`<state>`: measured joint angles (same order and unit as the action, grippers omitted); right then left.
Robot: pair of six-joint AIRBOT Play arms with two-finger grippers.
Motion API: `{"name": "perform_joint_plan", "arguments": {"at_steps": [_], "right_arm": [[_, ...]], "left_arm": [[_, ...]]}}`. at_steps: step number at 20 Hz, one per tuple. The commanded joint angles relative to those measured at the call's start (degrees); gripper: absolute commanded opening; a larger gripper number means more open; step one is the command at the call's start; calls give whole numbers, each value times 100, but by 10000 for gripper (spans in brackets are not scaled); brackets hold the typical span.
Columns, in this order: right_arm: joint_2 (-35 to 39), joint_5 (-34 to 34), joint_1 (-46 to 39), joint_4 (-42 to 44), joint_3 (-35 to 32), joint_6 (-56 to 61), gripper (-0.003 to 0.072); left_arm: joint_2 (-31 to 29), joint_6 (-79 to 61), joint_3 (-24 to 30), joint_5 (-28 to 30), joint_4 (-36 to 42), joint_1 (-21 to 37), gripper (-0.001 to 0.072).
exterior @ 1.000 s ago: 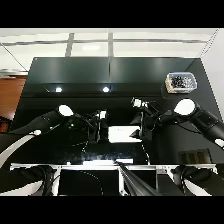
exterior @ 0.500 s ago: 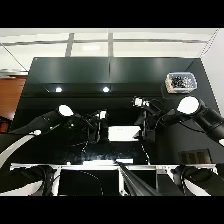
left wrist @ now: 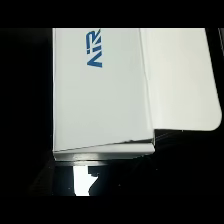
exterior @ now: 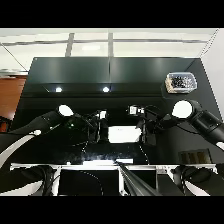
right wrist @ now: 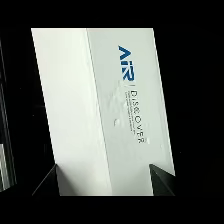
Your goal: Fold the box and place the chain.
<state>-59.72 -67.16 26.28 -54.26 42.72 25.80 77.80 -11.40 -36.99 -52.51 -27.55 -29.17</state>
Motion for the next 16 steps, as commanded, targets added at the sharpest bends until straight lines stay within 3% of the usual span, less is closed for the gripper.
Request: {"name": "perform_joint_plan", "arguments": {"at_steps": [1,10,12,13,14,16], "right_arm": [[4,284,98,-199,7,13,720],[4,520,101,-184,7,15,720],[4,601,129,-166,7,17,596],[4,654,162,-170,7,15,480],[4,693,184,-166,7,15,410],[4,697,205,-72,7,20,410]], "left_arm": [[0,0,-2,0,0,-4,333],[0,0,-2,0,0,-4,333],[0,0,-2,0,0,-4,333],[0,0,-2,0,0,-4,333],[0,0,-2,0,0,-4,334],[0,0,-2,0,0,-4,333]]}}
